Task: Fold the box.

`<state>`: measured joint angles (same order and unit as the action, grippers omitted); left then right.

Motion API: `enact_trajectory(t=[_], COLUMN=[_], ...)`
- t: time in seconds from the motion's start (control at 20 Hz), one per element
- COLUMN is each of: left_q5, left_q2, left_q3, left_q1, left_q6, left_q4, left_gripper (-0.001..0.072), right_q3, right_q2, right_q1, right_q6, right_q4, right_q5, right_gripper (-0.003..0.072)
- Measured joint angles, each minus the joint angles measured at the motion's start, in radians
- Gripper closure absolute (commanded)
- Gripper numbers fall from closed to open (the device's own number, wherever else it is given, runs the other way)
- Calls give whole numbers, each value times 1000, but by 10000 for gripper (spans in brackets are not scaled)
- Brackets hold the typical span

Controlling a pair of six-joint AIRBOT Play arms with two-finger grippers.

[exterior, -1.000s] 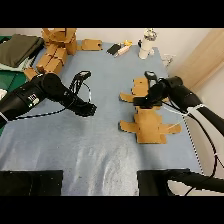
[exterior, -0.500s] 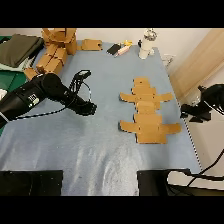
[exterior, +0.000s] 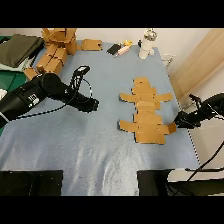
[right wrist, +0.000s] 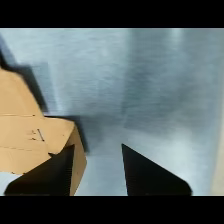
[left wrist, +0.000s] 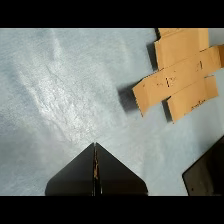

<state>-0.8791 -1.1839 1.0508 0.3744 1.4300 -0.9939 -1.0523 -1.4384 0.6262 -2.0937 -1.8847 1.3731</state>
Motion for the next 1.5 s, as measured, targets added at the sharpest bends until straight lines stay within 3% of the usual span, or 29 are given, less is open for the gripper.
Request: enact_trajectory(t=[0.55,0.9,1.3,1.4,1.5], left_q5=[8,7,5,6,5], left_q2=[0,0,0,0,0], left_q3=[0,0,0,0,0], left_q1=[0,0,0,0,0], left_q6=[0,2,0,0,0], left_q4=[14,15,14,15,16], left_gripper=[698,697,698,697,696], right_q3=[-42,-48,-40,-34,-17], right_q2=[13,7,-11,-11,-12], right_q1=[-26,-28,-28,-30,-32], right_q6=[-8,2,9,3,-9], right_q4=[57,12,31,35,21], right_q5=[-32,-78,-11,24,46], right_gripper=[252,247,248,327,332])
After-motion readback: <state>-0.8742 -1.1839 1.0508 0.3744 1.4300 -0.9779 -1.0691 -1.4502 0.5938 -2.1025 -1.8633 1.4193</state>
